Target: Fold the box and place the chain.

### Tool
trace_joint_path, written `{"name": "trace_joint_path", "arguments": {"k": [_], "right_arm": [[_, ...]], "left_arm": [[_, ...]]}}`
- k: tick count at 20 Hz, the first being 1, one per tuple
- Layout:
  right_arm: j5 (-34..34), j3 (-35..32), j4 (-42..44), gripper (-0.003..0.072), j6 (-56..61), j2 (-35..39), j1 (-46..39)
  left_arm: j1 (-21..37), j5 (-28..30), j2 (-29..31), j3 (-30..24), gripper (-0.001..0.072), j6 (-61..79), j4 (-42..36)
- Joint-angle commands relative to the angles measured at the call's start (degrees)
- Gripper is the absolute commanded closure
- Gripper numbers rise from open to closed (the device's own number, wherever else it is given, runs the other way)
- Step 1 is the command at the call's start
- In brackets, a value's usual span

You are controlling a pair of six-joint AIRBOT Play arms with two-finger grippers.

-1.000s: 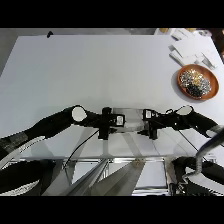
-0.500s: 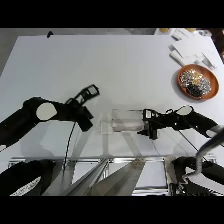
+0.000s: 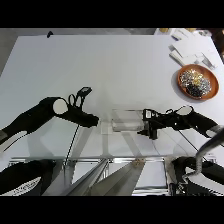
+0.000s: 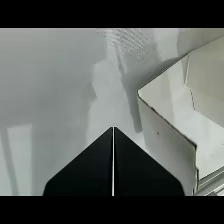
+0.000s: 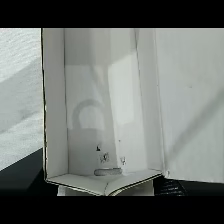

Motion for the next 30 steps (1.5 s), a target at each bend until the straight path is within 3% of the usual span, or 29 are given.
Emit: {"name": "trace_joint_path", "arguments": {"k": [1,6,11,14,18,20,21,28,30], "right_arm": [[0.00,0.02,0.00,0.0290,-0.02,0.04,0.00],[0.00,0.02,0.00,0.0290,-0.02,0.04,0.00],[0.00,0.02,0.02,0.0290,-0.02,0.04,0.00],[0.00,0.02,0.00,0.0290,0.00,0.04,0.00],[0.00,0.02,0.00,0.0290,-0.02,0.04,0.00],[0.00,0.02,0.00,0.0290,0.00,0.04,0.00],[0.00,0.02,0.00,0.0290,-0.02,0.04,0.00],[0.00,0.02,0.02,0.0290,-0.02,0.04,0.00],[0.00,0.02,0.00,0.0290,-0.02,0.04,0.00]], "left_arm": [[-2.05,2.19,-5.11,-0.04,0.0701,-1.49,-4.76],[-3.10,3.21,-5.11,0.31,0.0702,3.34,-11.37],[-3.78,4.17,1.07,1.22,0.0695,7.28,-13.27],[-5.51,5.05,2.62,1.27,0.0550,7.26,-13.64],[-8.20,7.06,1.03,1.29,0.0546,7.23,-15.78],[-9.22,7.67,0.50,1.57,0.0395,7.21,-16.15],[-9.44,7.82,0.50,1.60,0.0355,7.21,-16.02],[-10.93,10.19,0.50,2.36,0.0355,3.23,-13.84],[-11.21,10.29,0.48,3.43,0.0355,-1.05,-10.10]]}}
